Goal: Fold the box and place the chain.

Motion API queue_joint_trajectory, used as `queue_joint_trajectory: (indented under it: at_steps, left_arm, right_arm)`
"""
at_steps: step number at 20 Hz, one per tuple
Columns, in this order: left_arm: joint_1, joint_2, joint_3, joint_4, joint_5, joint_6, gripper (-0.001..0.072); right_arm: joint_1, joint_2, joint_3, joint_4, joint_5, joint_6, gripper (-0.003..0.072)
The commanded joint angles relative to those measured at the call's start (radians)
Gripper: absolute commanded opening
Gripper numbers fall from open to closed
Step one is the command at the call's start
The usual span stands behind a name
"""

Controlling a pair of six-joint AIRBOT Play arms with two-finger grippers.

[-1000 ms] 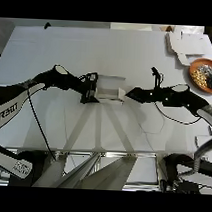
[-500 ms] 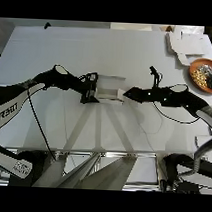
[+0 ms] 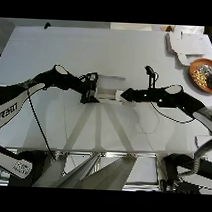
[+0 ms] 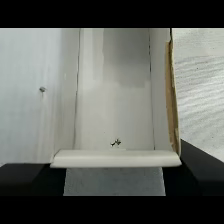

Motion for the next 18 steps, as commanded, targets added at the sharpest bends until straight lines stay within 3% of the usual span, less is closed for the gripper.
queue_joint_trajectory:
  at_steps: [1,11,18]
  left_arm:
    - [0.0,0.0,0.0,0.0,0.0,0.0,0.0335]
    - [0.0,0.0,0.0,0.0,0.0,0.0,0.0335]
    - [0.0,0.0,0.0,0.0,0.0,0.0,0.0335]
  right_arm:
    - [0.043,0.001,0.0,-0.074,-0.1,0.029,0.0482]
    - [0.058,0.001,0.001,-0.077,-0.187,0.029,0.0481]
    - [0.063,0.005,0.024,-0.093,-0.14,0.03,0.048]
